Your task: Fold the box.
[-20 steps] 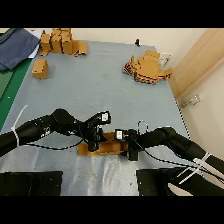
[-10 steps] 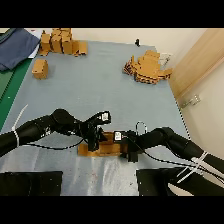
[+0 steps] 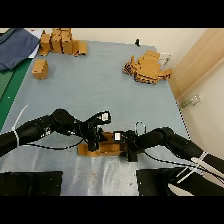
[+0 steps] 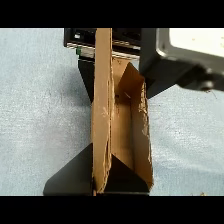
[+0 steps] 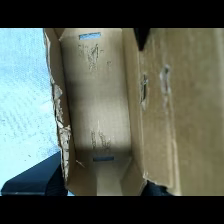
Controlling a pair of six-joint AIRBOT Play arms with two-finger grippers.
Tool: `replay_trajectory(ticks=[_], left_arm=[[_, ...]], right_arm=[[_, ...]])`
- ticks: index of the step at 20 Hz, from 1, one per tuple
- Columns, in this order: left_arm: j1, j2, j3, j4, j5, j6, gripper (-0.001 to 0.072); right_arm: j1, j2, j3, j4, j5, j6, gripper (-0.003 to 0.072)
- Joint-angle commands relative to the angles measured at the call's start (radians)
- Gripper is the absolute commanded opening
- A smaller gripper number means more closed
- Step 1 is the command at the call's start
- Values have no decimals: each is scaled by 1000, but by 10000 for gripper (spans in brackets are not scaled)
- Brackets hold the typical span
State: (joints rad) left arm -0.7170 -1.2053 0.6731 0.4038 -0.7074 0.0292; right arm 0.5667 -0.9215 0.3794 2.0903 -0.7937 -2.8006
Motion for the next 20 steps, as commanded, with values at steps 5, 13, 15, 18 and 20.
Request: replay_trajectory(ticks=[5, 13, 15, 18, 20], left_arm=[[0, 0, 1, 0, 12, 0, 15], [0, 0, 1, 0, 45, -4, 16], [0, 0, 1, 0, 49, -35, 458], [2, 2, 1, 1, 45, -154, 611], [2, 21, 1, 31, 27, -186, 612]], right_arm=[[1, -1, 0, -3, -1, -1, 465], [1, -1, 0, -3, 0, -1, 465], [1, -1, 0, -3, 0, -1, 465], [1, -1, 0, -3, 0, -1, 465], [1, -1, 0, -3, -1, -1, 465]])
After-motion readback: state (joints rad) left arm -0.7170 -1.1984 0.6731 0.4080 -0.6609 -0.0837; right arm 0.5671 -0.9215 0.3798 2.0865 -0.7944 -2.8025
